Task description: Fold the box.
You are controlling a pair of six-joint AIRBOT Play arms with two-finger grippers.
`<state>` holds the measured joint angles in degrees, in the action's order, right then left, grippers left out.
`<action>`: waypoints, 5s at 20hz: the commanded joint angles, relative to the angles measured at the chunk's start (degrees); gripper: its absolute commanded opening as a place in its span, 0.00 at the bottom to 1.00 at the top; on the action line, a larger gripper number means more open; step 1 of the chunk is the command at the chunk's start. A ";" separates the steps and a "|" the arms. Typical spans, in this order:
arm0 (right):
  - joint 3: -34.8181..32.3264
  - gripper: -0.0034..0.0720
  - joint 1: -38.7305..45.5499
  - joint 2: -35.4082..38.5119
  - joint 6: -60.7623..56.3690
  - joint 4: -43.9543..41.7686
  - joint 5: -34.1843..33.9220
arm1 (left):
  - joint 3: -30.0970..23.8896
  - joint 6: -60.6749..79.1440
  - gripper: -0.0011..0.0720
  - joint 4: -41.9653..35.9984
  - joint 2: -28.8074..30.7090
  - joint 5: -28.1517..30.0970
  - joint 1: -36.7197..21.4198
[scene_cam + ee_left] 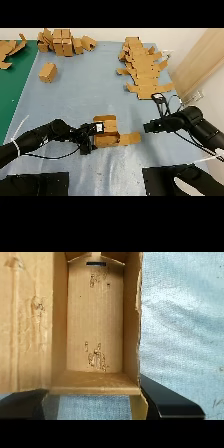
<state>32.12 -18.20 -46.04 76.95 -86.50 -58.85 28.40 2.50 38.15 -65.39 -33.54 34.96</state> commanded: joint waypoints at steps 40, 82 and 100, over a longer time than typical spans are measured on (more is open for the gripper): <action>-6.12 0.38 -0.63 -9.60 20.15 -48.74 5.73 | 0.00 0.02 0.66 0.00 0.02 0.00 -0.04; 18.23 0.62 -28.00 -23.89 -27.74 -8.20 -2.25 | 0.00 0.02 0.66 -0.02 0.02 -0.02 -0.04; 26.14 0.05 -31.17 -34.01 -39.28 -3.96 -10.71 | 0.00 0.02 0.66 0.00 0.02 0.00 -0.04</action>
<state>58.17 -49.30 -79.85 37.93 -90.17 -69.34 28.40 2.57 38.15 -65.39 -33.54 34.96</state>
